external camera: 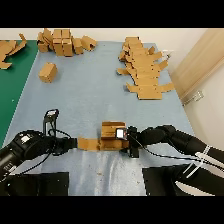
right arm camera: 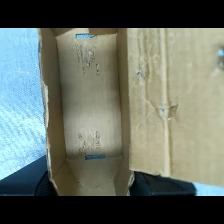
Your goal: Fold the box.
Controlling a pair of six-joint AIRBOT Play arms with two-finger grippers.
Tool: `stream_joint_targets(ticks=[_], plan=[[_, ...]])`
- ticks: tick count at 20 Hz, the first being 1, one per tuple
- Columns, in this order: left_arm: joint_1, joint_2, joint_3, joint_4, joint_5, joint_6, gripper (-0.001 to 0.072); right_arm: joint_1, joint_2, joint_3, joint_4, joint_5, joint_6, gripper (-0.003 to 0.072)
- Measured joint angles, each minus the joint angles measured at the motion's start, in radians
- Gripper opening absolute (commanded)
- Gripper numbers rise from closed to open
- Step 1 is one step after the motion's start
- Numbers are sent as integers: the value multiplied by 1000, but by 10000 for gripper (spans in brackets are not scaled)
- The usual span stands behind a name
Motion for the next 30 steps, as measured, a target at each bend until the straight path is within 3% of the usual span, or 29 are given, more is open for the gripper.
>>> stream_joint_targets(ticks=[6, 12, 30], plan=[[26, -100, -33, -263, 150, 128, 12, 0, 0, 0, 0, 0, 0, 515], [28, -138, -37, -440, 237, 253, 12, 0, 0, 0, 0, 0, 0, 515], [26, -146, -42, -491, 280, 305, 12, 0, 0, 0, 0, 1, 0, 516]])
